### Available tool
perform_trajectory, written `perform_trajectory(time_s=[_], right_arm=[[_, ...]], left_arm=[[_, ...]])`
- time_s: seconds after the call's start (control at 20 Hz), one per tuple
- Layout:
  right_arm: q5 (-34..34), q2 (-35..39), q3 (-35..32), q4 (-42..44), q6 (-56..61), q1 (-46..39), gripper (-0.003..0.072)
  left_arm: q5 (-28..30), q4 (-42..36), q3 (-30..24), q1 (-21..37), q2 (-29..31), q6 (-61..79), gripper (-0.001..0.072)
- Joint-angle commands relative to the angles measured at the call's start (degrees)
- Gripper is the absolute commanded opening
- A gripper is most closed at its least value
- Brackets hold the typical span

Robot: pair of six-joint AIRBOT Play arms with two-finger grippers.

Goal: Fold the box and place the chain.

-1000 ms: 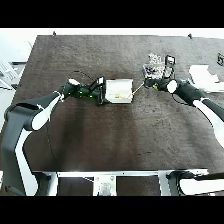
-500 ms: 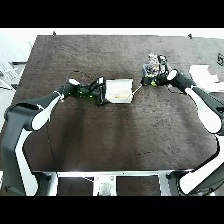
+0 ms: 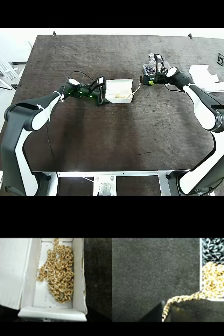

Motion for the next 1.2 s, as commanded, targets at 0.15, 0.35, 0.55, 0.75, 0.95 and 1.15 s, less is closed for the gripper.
perform_trajectory(time_s=[0.15, 0.35, 0.55, 0.75, 0.95, 1.15], right_arm=[[0.4, 1.0, 0.2, -0.3, 2.2, 0.9, 0.0005], [1.6, 11.9, -0.2, -2.7, 2.7, 2.4, 0.0004], [3.5, 25.9, -0.3, -18.5, 12.7, 6.1, 0.0005], [3.6, 35.3, -0.3, -29.4, 18.5, 11.9, 0.0005], [3.8, 40.8, -0.3, -37.3, 22.8, 18.8, 0.0005], [5.6, 43.3, -0.3, -43.3, 25.8, 24.8, 0.0005]], left_arm=[[0.0, 0.0, 0.0, 0.0, 0.0, 0.0, 0.0514], [0.0, 0.0, 0.0, 0.0, 0.0, 0.0, 0.0515], [0.0, 0.0, 0.0, 0.0, 0.0, 0.0, 0.0514], [0.0, 0.0, 0.0, 0.0, 0.0, 0.0, 0.0514], [0.0, 0.0, 0.0, 0.0, 0.0, 0.0, 0.0515], [0.0, 0.0, 0.0, 0.0, 0.0, 0.0, 0.0515]])
